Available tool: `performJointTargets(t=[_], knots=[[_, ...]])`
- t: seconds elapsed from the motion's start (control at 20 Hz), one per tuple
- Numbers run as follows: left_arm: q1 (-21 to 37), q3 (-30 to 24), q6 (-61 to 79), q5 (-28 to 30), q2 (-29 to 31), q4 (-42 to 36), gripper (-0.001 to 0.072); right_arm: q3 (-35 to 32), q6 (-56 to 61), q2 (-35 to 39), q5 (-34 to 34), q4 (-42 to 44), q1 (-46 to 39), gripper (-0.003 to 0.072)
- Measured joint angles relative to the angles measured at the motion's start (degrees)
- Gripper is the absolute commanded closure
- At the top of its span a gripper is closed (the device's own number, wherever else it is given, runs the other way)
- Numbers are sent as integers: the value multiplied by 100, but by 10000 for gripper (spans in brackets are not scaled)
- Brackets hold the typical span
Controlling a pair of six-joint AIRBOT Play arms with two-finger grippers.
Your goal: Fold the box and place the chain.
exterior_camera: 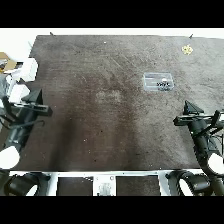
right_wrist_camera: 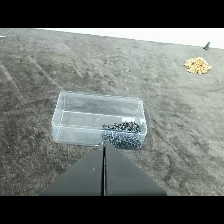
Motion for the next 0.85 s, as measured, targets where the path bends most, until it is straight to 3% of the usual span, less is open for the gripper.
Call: performJointTargets(t=[0.3,0.85], knots=[[-144,-446,-195,256,286,9,698,0,4,2,0,0,0,680],[-166,-511,-234,332,326,20,698,0,4,2,0,-2,0,680]])
